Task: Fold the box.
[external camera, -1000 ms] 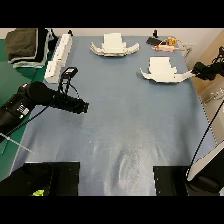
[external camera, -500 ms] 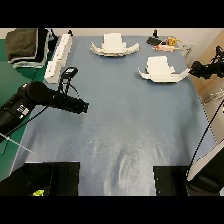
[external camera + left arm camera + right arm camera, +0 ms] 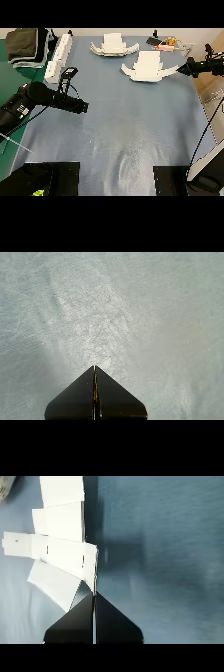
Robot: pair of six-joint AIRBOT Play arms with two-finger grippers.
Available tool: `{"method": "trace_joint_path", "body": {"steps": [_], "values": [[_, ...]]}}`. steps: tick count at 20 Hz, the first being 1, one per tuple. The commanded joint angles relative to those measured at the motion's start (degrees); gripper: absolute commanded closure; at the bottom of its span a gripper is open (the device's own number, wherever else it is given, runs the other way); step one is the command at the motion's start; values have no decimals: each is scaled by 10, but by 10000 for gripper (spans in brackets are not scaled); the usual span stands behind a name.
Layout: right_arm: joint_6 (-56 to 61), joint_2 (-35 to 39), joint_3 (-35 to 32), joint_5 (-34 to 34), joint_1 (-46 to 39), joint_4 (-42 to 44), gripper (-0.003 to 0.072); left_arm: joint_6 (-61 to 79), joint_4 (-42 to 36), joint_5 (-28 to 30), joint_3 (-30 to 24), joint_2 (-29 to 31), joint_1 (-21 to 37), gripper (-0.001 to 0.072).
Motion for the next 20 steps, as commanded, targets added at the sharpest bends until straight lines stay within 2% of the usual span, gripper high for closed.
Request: {"method": "trace_joint_path", "body": {"steps": [1, 6, 9, 15, 17, 20], "values": [[23, 39, -35, 55, 30, 20, 687, 0, 0, 0, 0, 0, 0, 697], [62, 155, -163, 65, 87, -59, 688, 0, 0, 0, 0, 0, 0, 697], [62, 237, -287, 60, 118, -78, 687, 0, 0, 0, 0, 0, 0, 697], [64, 447, -585, 37, 148, -85, 688, 0, 0, 0, 0, 0, 0, 697], [77, 520, -659, 44, 148, -101, 688, 0, 0, 0, 0, 0, 0, 697], [100, 595, -725, 57, 148, -159, 688, 0, 0, 0, 0, 0, 0, 697]]}}
